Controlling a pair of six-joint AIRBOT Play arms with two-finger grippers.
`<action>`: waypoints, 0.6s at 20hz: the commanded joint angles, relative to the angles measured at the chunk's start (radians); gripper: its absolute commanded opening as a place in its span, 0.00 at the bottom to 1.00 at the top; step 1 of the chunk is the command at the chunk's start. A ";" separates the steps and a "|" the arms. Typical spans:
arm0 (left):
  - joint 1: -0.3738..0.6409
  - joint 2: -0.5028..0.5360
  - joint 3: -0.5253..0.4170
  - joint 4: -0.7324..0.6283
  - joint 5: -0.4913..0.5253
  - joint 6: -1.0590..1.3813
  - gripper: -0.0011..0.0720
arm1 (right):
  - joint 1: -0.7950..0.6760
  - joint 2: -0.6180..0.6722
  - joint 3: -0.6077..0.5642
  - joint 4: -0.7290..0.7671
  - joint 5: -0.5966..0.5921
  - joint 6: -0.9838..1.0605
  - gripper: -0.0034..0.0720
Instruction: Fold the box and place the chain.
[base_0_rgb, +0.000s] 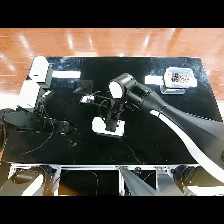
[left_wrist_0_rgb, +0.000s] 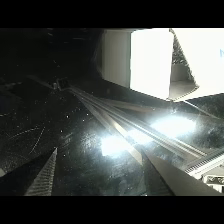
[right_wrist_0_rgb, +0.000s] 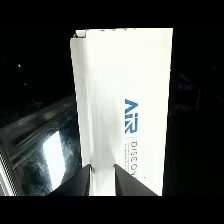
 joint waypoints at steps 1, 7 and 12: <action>-0.001 -0.001 0.000 0.000 0.000 0.000 0.86 | 0.000 0.002 0.000 -0.041 -0.002 0.002 0.40; -0.001 -0.001 0.000 -0.001 -0.004 0.000 0.86 | 0.000 0.002 0.000 -0.044 -0.003 0.016 0.57; -0.001 -0.001 0.000 -0.001 -0.004 0.000 0.86 | 0.000 0.002 0.000 -0.050 -0.013 0.015 0.39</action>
